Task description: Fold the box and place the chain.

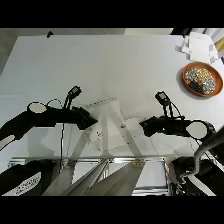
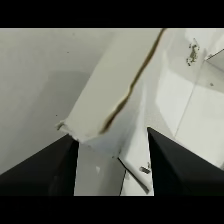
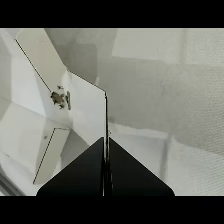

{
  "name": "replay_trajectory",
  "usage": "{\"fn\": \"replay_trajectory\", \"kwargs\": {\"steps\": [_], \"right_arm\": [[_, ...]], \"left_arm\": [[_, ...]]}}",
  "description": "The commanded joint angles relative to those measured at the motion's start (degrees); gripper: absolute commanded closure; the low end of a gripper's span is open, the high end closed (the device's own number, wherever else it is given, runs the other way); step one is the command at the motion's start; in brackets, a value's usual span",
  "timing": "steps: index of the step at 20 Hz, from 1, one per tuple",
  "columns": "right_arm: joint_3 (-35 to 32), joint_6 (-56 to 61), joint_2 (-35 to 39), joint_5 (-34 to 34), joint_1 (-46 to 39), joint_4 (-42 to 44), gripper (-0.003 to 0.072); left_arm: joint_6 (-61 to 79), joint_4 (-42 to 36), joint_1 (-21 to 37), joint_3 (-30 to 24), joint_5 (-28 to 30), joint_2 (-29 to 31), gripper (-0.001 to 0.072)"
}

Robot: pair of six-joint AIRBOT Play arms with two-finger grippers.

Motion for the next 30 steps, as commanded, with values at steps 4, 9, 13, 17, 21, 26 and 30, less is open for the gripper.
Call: {"fn": "replay_trajectory", "kwargs": {"steps": [4,9,13,17,21,26,30], "right_arm": [[0.0,0.0,0.0,0.0,0.1,-0.5,0.0672],[0.0,0.0,0.0,0.0,0.1,-0.7,0.0672],[0.0,0.0,0.0,0.0,0.1,-0.9,0.0672],[0.0,0.0,0.0,0.0,0.1,-0.9,0.0672],[0.0,0.0,0.0,0.3,0.1,-0.8,0.0672],[0.0,0.0,0.1,0.3,0.0,-0.8,0.0389],[1.3,0.0,0.1,1.2,0.0,-2.7,0.0349]], "left_arm": [[8.5,-6.4,-1.5,0.0,0.7,-2.4,0.0238],[14.0,-8.4,-1.5,0.0,-1.7,-4.5,0.0399],[16.0,-7.6,-1.5,0.0,-2.9,-4.7,0.0442],[20.5,-7.6,-1.5,0.0,-3.5,-4.7,0.0701],[22.9,-6.5,-1.5,0.0,-3.5,-4.7,0.0703],[25.4,-3.9,-1.5,0.7,-4.0,-4.7,0.0706],[20.2,8.7,-2.1,9.6,-8.2,-4.8,0.0707]]}}
